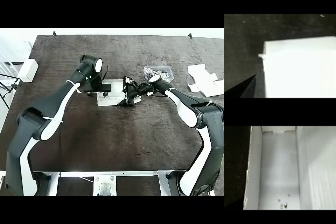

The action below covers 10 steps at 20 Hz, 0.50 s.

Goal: Fold the box and place the chain.

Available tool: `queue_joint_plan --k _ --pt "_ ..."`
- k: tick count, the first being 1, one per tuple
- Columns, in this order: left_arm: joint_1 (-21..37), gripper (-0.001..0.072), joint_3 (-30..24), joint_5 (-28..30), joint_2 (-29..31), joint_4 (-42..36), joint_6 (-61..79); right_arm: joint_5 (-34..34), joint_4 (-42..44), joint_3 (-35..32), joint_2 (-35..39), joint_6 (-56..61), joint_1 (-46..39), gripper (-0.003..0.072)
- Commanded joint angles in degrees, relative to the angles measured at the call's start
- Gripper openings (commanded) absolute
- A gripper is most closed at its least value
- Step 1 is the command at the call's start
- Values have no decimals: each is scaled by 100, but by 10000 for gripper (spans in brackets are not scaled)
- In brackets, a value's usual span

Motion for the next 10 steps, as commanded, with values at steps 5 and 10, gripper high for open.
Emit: queue_joint_plan --k 5,10 --pt "284 577 22 -337 992 90 1152 0 2 0 0 4 7 588" --pt "815 576 -247 -107 1587 63 2441 0 2 0 0 4 7 588"
